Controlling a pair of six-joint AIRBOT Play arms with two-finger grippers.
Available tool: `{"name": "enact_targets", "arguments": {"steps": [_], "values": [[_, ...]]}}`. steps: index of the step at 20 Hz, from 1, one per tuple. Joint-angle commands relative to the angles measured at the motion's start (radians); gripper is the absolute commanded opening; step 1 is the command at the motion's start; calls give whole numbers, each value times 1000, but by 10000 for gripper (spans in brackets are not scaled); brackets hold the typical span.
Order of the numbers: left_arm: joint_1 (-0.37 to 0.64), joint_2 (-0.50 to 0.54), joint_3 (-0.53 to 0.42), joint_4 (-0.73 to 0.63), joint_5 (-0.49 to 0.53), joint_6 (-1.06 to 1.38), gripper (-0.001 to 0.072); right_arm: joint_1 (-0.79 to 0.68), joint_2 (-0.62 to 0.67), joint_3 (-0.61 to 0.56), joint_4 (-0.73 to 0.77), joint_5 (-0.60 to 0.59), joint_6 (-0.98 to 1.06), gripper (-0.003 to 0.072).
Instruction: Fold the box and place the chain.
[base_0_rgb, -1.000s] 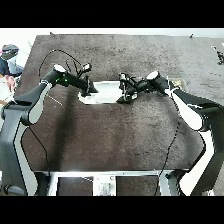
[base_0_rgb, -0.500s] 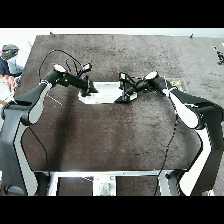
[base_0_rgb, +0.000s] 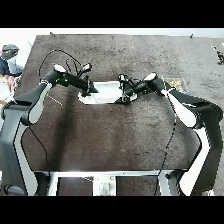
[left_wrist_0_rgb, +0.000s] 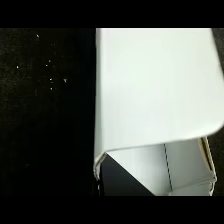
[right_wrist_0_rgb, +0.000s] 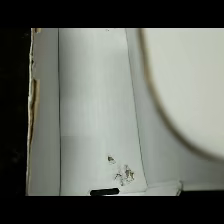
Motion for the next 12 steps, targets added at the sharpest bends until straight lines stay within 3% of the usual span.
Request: {"name": "enact_targets", "arguments": {"steps": [1, 2, 6, 7, 12], "values": [[0, 0, 0, 0, 0, 0, 12, 0, -1, 1, 0, -9, 0, 648], [0, 0, 0, 0, 0, 0, 11, 0, -1, 1, 0, -9, 0, 584], [0, 0, 0, 0, 0, 0, 12, 0, 0, 1, 0, -9, 1, 592], [0, 0, 0, 0, 0, 0, 12, 0, 0, 1, 1, -10, 1, 699], [0, 0, 0, 0, 0, 0, 11, 0, 2, 1, 22, 18, 5, 720]]}}
